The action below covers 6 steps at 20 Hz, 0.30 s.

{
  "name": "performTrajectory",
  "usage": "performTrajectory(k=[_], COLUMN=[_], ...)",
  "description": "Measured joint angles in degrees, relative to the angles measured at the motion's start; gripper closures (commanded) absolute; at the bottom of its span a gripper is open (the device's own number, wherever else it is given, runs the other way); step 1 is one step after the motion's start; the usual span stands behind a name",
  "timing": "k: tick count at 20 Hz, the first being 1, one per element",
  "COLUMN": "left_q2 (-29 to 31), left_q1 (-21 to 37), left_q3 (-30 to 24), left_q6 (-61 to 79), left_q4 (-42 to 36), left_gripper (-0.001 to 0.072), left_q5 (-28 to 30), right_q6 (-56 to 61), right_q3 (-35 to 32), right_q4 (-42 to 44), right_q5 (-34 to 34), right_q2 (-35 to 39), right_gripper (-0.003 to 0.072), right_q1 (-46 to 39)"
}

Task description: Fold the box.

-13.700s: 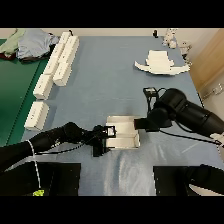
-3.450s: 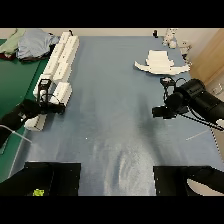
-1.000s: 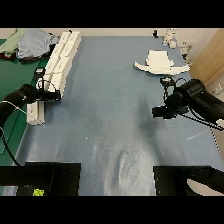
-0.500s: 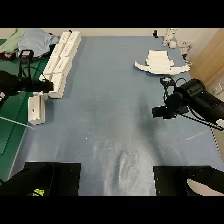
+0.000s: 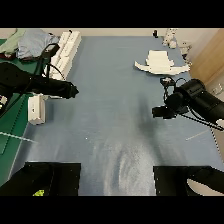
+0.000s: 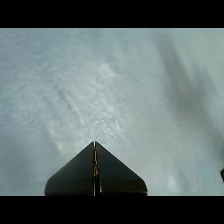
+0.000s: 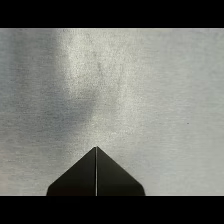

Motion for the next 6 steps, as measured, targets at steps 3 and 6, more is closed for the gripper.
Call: performTrajectory(k=[3, 6], left_q2=[-0.13, -0.20], left_q1=[-3.93, -5.79], left_q3=[-0.42, -0.57], left_q6=[-1.60, -2.36], left_q4=[-0.24, -0.37], left_gripper=[0.0694, 0.0694], left_q5=[-0.02, -0.22], right_q6=[0.02, 0.02], right_q3=[0.00, 0.00], right_q4=[0.00, 0.00], right_q5=[0.00, 0.00], right_q2=[0.00, 0.00], right_gripper=[0.0681, 0.0681], right_q1=[0.00, 0.00])
